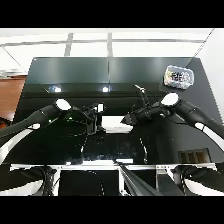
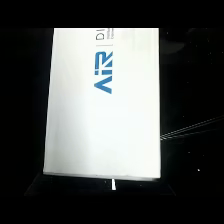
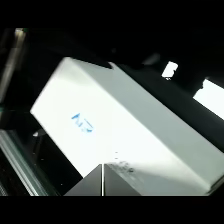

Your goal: Fold the box and place the chain.

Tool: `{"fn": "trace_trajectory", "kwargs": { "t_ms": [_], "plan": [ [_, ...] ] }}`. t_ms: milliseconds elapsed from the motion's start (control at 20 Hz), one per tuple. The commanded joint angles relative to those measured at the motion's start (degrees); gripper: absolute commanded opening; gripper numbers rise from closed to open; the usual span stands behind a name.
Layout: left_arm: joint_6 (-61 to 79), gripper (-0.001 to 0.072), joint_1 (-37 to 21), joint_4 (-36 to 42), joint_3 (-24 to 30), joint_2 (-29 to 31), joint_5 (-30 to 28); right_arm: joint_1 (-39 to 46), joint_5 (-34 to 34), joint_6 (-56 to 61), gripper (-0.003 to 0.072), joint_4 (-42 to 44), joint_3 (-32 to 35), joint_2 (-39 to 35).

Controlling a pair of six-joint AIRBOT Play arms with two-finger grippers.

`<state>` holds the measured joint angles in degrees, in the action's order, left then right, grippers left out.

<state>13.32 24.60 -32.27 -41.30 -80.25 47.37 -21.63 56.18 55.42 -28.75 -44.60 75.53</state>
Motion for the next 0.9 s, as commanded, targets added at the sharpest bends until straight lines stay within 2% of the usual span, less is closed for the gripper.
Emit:
{"fn": "trace_trajectory", "kwargs": {
  "t_ms": [0,450,650,700,750,850],
  "plan": [
    [0.0,0.0392,0.0,0.0,0.0,0.0,0.0,-0.2,-1.1,1.4,0.0006,-1.9,0.2,2.6],
    [0.0,0.0392,0.0,0.1,0.0,0.0,0.0,-0.1,-0.5,1.6,0.0011,-2.8,0.0,2.2],
    [-0.2,0.041,0.0,0.2,0.0,0.2,-1.8,6.8,11.1,1.6,0.0011,-4.5,-3.4,-5.5],
    [-1.0,0.0439,0.0,0.2,-0.1,0.4,-2.4,10.2,12.6,1.6,0.0011,-6.1,-3.5,-9.1],
    [-1.0,0.0709,0.0,-0.4,-0.5,0.9,-2.2,13.7,13.5,2.7,0.0011,-8.3,-3.5,-12.3],
    [-5.0,0.072,0.0,-3.2,-2.9,2.6,0.3,20.8,14.8,6.1,0.0011,-13.4,-3.5,-18.1]
  ]
}}
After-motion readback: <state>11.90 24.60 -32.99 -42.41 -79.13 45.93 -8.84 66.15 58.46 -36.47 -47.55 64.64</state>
